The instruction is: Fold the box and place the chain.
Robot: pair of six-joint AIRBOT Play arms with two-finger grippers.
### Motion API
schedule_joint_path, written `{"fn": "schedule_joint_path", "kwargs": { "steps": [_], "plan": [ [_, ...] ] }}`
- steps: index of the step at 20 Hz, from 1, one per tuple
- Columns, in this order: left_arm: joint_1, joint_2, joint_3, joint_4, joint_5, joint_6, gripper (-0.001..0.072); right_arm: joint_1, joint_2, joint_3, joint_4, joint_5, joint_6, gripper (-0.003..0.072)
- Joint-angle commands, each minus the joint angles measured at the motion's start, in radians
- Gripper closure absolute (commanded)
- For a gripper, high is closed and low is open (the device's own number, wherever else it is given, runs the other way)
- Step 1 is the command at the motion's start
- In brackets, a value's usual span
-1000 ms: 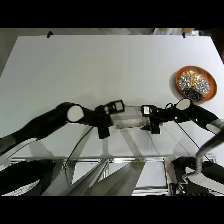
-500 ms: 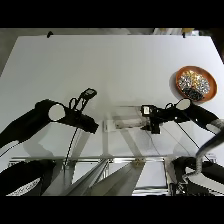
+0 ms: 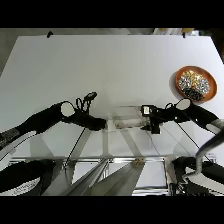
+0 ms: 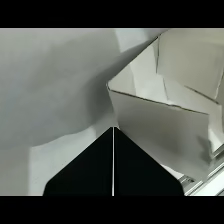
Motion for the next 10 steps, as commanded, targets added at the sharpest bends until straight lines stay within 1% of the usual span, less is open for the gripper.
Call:
{"fn": "schedule_joint_path", "kwargs": {
  "steps": [1, 3, 4, 5, 6, 7, 10],
  "plan": [
    [0.001, -0.010, 0.012, -0.041, 0.016, 0.007, 0.0697, 0.000, 0.000, 0.000, 0.000, 0.000, 0.000, 0.0330],
    [-0.003, 0.008, 0.031, -0.042, 0.016, 0.007, 0.0694, 0.000, 0.000, 0.000, 0.000, 0.000, 0.000, 0.0330],
    [-0.006, 0.022, 0.043, -0.042, 0.018, 0.008, 0.0672, 0.000, 0.000, 0.000, 0.000, 0.000, 0.000, 0.0330],
    [-0.006, 0.034, 0.056, -0.043, 0.018, 0.007, 0.0587, 0.000, 0.000, 0.000, 0.000, 0.000, 0.000, 0.0330],
    [-0.006, 0.042, 0.065, -0.043, 0.018, 0.007, 0.0477, 0.000, 0.000, 0.000, 0.000, 0.000, 0.000, 0.0330],
    [-0.007, 0.047, 0.071, -0.046, 0.018, 0.007, 0.0431, 0.000, 0.000, 0.000, 0.000, 0.000, 0.000, 0.0330],
    [-0.026, 0.043, 0.072, -0.050, 0.026, 0.007, 0.0431, 0.000, 0.000, 0.000, 0.000, 0.000, 0.000, 0.0330]
  ]
}}
